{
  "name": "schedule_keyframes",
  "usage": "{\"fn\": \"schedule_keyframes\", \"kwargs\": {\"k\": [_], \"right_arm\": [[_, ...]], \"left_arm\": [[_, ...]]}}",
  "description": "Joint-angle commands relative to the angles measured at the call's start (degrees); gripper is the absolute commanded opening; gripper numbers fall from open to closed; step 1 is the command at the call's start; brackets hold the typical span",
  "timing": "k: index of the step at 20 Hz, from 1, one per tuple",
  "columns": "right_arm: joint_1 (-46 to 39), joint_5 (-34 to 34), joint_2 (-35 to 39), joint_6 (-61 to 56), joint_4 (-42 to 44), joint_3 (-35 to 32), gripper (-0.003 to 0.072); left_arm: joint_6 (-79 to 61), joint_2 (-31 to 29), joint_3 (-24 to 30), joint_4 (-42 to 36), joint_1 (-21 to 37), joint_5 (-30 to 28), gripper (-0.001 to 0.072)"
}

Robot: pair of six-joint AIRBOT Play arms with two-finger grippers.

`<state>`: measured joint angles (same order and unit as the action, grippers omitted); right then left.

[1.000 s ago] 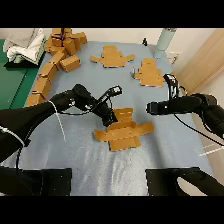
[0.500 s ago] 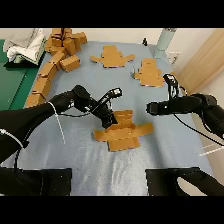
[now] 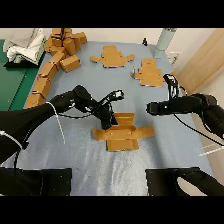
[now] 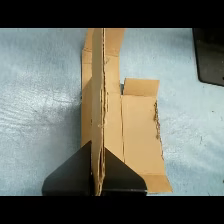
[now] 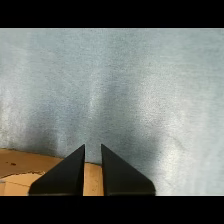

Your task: Fold the box.

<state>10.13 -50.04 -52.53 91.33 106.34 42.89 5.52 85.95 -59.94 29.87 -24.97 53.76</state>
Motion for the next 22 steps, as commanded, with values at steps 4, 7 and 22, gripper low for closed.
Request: {"fn": "schedule_keyframes", "kwargs": {"k": [4, 7, 22], "right_arm": [[-0.02, -0.09, -0.02, 0.0, 0.0, -0.02, 0.0151], [0.0, -2.08, 0.04, 0.48, -0.02, 0.0, 0.0005], [46.25, 0.24, 18.29, 10.8, -22.47, -21.51, 0.06]], "left_arm": [[-0.15, 0.57, 0.04, 0.02, -0.04, 0.26, 0.0012], [0.2, 0.61, 0.04, 0.17, 0.04, 0.42, 0.0013], [0.28, 0.61, 0.02, 0.13, 0.04, 0.39, 0.0013]]}}
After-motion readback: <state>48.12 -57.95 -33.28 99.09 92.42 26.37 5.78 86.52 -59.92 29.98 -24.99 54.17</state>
